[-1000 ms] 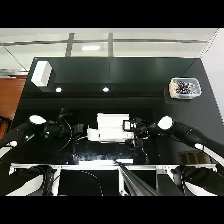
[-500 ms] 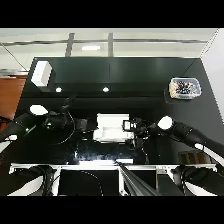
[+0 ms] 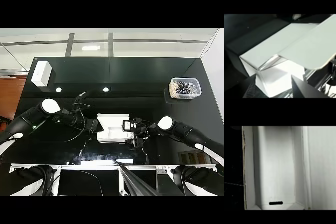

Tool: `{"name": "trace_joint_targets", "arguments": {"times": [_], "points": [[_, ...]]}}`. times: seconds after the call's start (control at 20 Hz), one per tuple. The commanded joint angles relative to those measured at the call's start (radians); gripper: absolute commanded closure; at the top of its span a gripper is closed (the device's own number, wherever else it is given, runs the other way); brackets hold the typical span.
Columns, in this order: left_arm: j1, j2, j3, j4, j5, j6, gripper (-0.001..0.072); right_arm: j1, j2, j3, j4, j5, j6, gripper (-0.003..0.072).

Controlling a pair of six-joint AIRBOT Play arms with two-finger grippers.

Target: Fold the box and place the chain.

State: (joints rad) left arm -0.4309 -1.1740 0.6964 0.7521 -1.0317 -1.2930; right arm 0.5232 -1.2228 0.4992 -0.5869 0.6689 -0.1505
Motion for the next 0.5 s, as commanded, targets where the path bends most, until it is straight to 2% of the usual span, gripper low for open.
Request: {"name": "trace_joint_targets", "arguments": {"times": [0.0, 0.25, 0.45], "points": [[-0.055, 0.001, 0.035, 0.157, 0.002, -0.159, 0.0210, 0.000, 0.000, 0.000, 0.000, 0.000, 0.000, 0.0270], [-0.134, 0.000, 0.040, 0.230, 0.071, -0.261, 0.0210, 0.000, 0.000, 0.000, 0.000, 0.000, 0.000, 0.0270], [-0.211, 0.000, 0.040, 0.358, 0.137, -0.419, 0.0211, 0.000, 0.000, 0.000, 0.000, 0.000, 0.000, 0.0270]]}}
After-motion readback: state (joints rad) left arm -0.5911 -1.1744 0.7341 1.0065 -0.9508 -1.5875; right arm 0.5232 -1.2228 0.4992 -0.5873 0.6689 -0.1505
